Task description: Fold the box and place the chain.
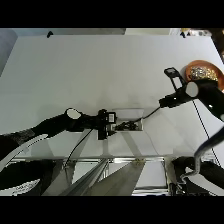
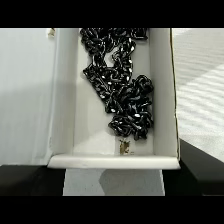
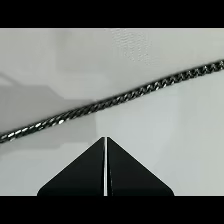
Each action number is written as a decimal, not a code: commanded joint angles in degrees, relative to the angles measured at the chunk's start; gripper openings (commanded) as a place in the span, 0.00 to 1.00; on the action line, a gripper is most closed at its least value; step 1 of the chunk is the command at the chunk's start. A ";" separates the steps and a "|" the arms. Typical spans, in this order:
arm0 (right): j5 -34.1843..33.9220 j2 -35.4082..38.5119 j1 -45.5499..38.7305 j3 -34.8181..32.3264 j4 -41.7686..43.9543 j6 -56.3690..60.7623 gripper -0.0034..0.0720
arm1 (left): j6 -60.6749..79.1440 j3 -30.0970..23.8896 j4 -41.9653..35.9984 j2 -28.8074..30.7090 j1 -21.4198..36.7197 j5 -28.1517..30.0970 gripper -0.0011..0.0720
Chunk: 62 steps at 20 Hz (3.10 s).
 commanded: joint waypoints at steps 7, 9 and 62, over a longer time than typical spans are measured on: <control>-6.71 6.29 0.04 -5.70 2.89 1.90 0.57 | 0.00 0.02 0.02 0.04 -0.02 -0.02 0.53; -10.10 3.06 0.04 -7.30 2.71 4.26 0.63 | 0.00 0.02 0.02 0.04 -0.02 -0.02 0.53; 1.49 29.83 13.20 -7.65 20.94 -0.37 0.07 | 0.02 0.02 0.02 0.04 -0.02 0.00 0.53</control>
